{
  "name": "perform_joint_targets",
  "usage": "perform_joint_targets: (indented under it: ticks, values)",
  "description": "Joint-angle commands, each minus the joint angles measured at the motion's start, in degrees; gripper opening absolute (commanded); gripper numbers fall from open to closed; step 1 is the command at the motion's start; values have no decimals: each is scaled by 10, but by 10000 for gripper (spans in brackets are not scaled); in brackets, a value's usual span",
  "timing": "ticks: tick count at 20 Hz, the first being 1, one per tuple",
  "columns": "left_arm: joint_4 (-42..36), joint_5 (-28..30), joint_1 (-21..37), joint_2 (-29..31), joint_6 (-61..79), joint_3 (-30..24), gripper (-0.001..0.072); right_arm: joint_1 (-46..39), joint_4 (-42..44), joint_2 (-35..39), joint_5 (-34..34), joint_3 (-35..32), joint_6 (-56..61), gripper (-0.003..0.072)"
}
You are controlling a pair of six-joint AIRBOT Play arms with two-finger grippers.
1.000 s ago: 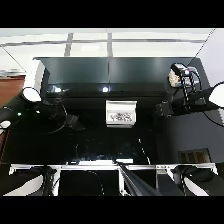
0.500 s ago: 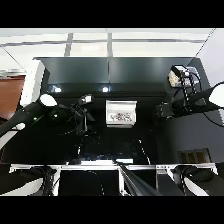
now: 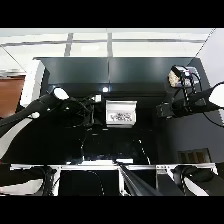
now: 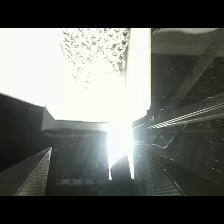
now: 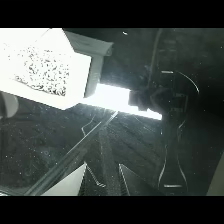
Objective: Fold the box and place the chain.
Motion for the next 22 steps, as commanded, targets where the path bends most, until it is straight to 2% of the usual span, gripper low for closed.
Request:
perform_joint_targets:
  ticks: [1, 4, 11, 20, 22]
  values:
    - [-3, 20, -17, -18, 12, 9, 717, 0, 0, 1, -3, 0, 2, 228]
    - [-4, 26, -20, -23, 12, 9, 717, 0, 0, 1, -9, 0, 2, 227]
    - [-1, 102, -61, -23, 12, 12, 715, 0, 0, 0, -9, -2, 2, 227]
    - [-3, 101, -67, -23, 15, 12, 705, 0, -4, 0, -20, -2, 2, 227]
    - [-7, 85, -76, -23, 38, 12, 696, 0, -5, 0, -24, -2, 2, 227]
